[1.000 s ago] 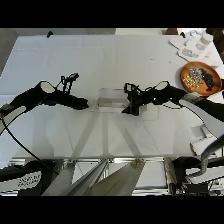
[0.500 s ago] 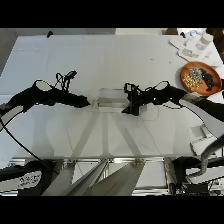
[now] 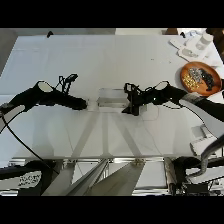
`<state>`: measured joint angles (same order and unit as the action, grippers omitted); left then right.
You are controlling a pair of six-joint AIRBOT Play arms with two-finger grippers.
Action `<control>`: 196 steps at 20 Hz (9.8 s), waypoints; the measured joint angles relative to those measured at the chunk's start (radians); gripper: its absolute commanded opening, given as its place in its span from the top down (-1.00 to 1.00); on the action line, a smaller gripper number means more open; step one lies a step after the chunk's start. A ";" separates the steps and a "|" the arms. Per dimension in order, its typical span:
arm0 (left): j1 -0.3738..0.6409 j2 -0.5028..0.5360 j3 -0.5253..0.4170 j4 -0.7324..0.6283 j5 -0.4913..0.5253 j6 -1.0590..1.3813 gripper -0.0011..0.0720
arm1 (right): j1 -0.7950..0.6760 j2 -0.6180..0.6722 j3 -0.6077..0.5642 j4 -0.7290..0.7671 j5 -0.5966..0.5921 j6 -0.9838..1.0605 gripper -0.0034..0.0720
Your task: Fold the box and place the chain.
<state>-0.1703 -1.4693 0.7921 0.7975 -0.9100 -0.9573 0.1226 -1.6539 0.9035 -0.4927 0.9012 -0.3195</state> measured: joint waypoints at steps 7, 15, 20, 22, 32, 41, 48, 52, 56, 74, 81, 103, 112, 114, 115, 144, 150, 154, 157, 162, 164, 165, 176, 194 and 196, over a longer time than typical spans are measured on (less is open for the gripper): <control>-0.015 -0.008 -0.001 -0.002 -0.033 -0.011 0.97 | 0.000 0.000 0.000 0.000 0.000 0.000 -0.25; -0.009 0.019 -0.002 -0.098 -0.056 0.019 0.96 | 0.000 0.000 0.000 0.000 0.000 0.000 -0.25; -0.005 0.025 -0.002 -0.198 -0.064 0.075 0.92 | 0.000 0.000 0.000 0.000 0.000 0.000 -0.25; -0.004 0.026 -0.002 -0.220 -0.067 0.089 0.84 | 0.000 0.000 0.000 0.000 0.000 0.000 -0.25; 0.037 0.026 -0.002 -0.360 -0.093 0.190 0.52 | 0.000 0.000 0.000 0.000 0.000 0.000 -0.25; 0.058 -0.019 -0.002 -0.387 -0.124 0.234 -0.17 | 0.000 0.000 0.000 0.000 0.000 0.000 -0.25; 0.137 0.021 -0.002 -0.377 -0.154 0.271 0.58 | 0.000 0.000 0.000 0.000 0.000 0.000 -0.25; 0.160 0.038 -0.002 -0.322 -0.156 0.273 0.96 | 0.000 0.000 0.000 0.000 0.000 0.000 -0.25; 0.164 0.042 -0.002 -0.249 -0.134 0.216 0.96 | 0.000 0.000 0.000 0.000 0.000 0.000 -0.25; 0.026 -0.052 -0.002 -0.254 -0.095 0.067 0.94 | 0.000 0.000 0.000 0.000 0.000 0.000 -0.25; 0.025 -0.054 -0.002 -0.379 -0.100 0.139 0.46 | 0.000 0.000 0.000 0.000 0.000 0.000 -0.25; 0.044 -0.054 -0.002 -0.463 -0.146 0.201 0.00 | 0.000 0.000 0.000 0.000 0.000 0.000 -0.25; -0.006 -0.054 -0.002 -0.475 -0.135 0.202 -0.49 | 0.000 0.000 0.000 0.000 0.000 0.000 -0.25; -0.027 -0.054 -0.002 -0.472 -0.116 0.198 -0.49 | 0.000 0.000 0.000 0.000 0.000 0.000 -0.25; -0.036 -0.054 -0.002 -0.471 -0.104 0.198 -0.49 | 0.000 0.000 0.000 0.000 0.000 0.000 -0.25; -0.217 0.021 0.119 0.022 0.070 -0.313 -0.38 | 0.000 0.000 0.000 0.000 0.000 0.000 -0.25; -0.253 0.019 0.181 0.143 0.050 -0.467 -0.11 | 0.000 0.000 0.000 0.000 0.000 0.000 -0.25; -0.272 0.018 0.211 0.161 0.029 -0.522 -0.11 | 0.000 0.000 0.000 0.000 0.000 0.000 -0.25; -0.283 0.014 0.219 0.175 0.000 -0.540 -0.11 | 0.000 0.000 0.000 0.000 0.000 0.000 -0.25; -0.306 0.014 0.223 0.269 -0.016 -0.581 -0.11 | 0.000 0.000 0.000 0.000 0.000 0.000 -0.25; -0.315 0.013 0.223 0.304 -0.014 -0.589 -0.11 | 0.000 0.000 0.000 -0.001 0.000 -0.002 -0.25; -0.319 0.013 0.223 0.322 -0.021 -0.590 -0.11 | 0.000 0.000 0.000 0.000 0.000 0.000 -0.25; -0.348 0.013 0.283 0.420 -0.018 -0.692 -0.10 | 0.000 0.000 0.000 0.000 0.000 0.000 -0.25; -0.469 -0.163 0.502 0.703 -0.261 -0.983 0.58 | 0.000 0.000 0.000 0.002 -0.002 0.001 -0.25; -0.471 -0.166 0.505 0.709 -0.260 -1.032 0.57 | 0.000 0.000 0.000 0.002 -0.002 0.001 -0.25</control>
<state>-0.6411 -1.6348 1.2976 1.5063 -1.1698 -1.9892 0.1230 -1.6539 0.9035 -0.4911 0.8997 -0.3183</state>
